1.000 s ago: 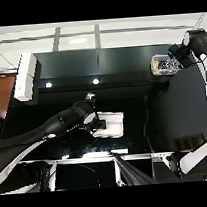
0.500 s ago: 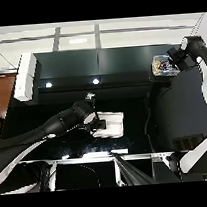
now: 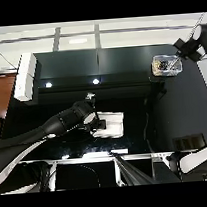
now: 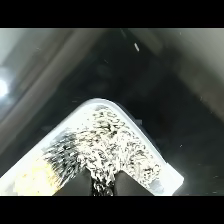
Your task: Fold the box and place the chain.
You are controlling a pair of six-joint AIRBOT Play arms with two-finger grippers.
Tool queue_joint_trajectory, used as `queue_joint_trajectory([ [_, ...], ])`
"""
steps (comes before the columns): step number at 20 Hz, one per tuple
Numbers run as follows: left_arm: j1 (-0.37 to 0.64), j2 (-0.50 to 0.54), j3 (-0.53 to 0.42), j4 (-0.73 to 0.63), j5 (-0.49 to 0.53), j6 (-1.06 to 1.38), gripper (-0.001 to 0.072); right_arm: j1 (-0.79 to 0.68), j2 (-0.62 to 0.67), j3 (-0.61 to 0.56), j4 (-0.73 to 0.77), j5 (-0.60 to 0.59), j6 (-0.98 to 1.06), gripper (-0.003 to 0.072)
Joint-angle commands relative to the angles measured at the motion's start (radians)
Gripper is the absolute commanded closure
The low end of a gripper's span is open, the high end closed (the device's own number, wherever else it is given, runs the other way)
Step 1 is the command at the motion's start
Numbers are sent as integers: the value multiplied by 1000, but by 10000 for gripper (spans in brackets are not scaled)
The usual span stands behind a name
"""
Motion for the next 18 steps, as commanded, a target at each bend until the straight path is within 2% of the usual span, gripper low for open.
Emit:
queue_joint_trajectory([
  [1, 0, 0, 0, 0, 1, 0, 681, 0, 108, 0, 27, 13, -171, 671],
  [7, 0, 0, 0, 0, 1, 0, 681, 0, 299, 0, 156, -16, -373, 675],
  [12, 0, 0, 0, 0, 1, 0, 682, 1, 538, 0, 407, -19, -674, 674],
  [14, 0, 0, 0, 0, 1, 0, 681, 1, 624, 0, 519, 67, -755, 674],
  [16, 0, 0, 0, 0, 1, 0, 681, 5, 690, 0, 603, 211, -806, 674],
  [18, 0, 0, 0, 0, 1, 0, 681, 22, 742, -2, 624, 343, -820, 674],
])
